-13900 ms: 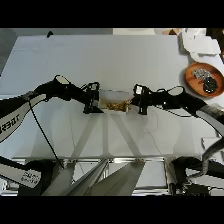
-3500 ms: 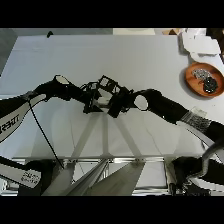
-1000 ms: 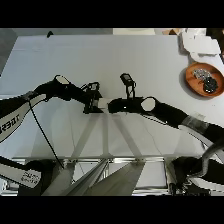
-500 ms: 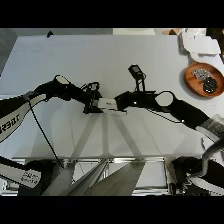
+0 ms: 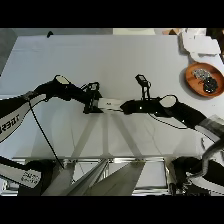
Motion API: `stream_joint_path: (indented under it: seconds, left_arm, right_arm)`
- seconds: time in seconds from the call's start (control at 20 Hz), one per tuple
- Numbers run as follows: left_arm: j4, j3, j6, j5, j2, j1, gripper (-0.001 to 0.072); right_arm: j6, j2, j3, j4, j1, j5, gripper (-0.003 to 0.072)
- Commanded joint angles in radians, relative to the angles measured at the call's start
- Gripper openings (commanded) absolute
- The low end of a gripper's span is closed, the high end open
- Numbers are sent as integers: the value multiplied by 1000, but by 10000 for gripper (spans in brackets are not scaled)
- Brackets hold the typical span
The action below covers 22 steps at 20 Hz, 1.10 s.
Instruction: Fold the box and place the chain.
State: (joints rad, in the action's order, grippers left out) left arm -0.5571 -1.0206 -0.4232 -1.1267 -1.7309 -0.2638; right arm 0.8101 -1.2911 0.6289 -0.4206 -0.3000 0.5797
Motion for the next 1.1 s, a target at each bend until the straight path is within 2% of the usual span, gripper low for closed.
stream_joint_path:
  seconds: [0.0, 0.3, 0.45, 0.7, 0.8, 0.9, 1.05]
  left_arm:
    - [3, 0, 4, 1, 0, 0, 278]
    - [3, 0, 4, 0, 0, 0, 278]
    - [3, 0, 4, 0, 0, 0, 278]
    - [3, 0, 4, 1, 0, 0, 278]
    - [3, 0, 4, 1, 0, 0, 278]
    - [3, 0, 4, 1, 0, 0, 278]
    - [3, 0, 4, 0, 0, 0, 278]
  right_arm:
    - [-8, -54, -8, -10, -27, 26, 10]
    - [-8, 0, -3, -10, -29, -8, 14]
    - [-8, 103, 10, -29, -23, -42, 15]
    - [-2, 321, 20, -85, 35, -31, 16]
    - [24, 402, 20, -145, 61, 23, 16]
    - [133, 468, 20, -244, 89, 123, 16]
    - [328, 518, 20, -486, 128, 371, 17]
